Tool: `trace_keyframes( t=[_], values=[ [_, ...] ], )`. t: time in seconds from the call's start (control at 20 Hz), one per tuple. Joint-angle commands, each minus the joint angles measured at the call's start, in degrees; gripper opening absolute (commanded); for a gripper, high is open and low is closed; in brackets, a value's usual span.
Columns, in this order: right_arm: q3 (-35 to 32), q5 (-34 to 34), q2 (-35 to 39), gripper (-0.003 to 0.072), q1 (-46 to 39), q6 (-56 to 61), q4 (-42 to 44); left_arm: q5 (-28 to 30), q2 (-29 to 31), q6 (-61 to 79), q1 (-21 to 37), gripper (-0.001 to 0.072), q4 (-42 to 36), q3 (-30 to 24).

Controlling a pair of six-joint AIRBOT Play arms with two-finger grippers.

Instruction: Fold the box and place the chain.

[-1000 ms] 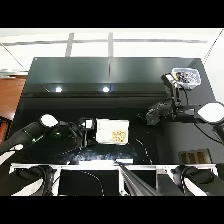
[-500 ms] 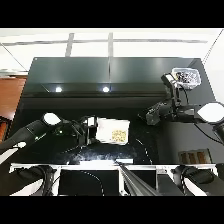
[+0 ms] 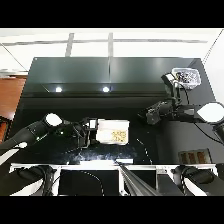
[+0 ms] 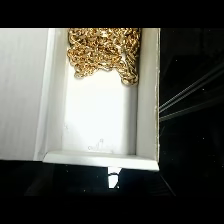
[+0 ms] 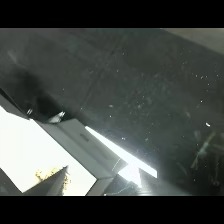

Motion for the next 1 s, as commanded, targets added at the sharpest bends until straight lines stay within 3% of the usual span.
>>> trace_keyframes(
  t=[0.0, 0.3, 0.5, 0.65, 0.95],
  values=[
    [0.0, -3.5, 0.0, 0.0708, 0.0, 0.3, 0.1, 0.8, 0.0, -0.5, -0.1, 0.0346, 0.1, 0.0],
    [8.4, -4.5, -7.2, 0.0707, 4.6, -0.8, 2.2, 0.8, 0.0, -0.5, -0.1, 0.0346, 0.1, 0.0],
    [8.4, 1.5, -12.9, 0.0707, 10.6, -5.6, -0.3, 0.8, 0.0, -0.5, -0.1, 0.0346, 0.1, 0.0],
    [8.4, 5.4, -13.2, 0.0706, 12.9, -10.7, -4.0, 0.8, 0.0, -0.5, -0.1, 0.0346, 0.1, 0.0],
    [8.4, 9.1, -13.2, 0.0699, 13.2, -24.2, -3.3, 0.8, 0.0, -0.5, -0.1, 0.0346, 0.1, 0.0]
  ],
)
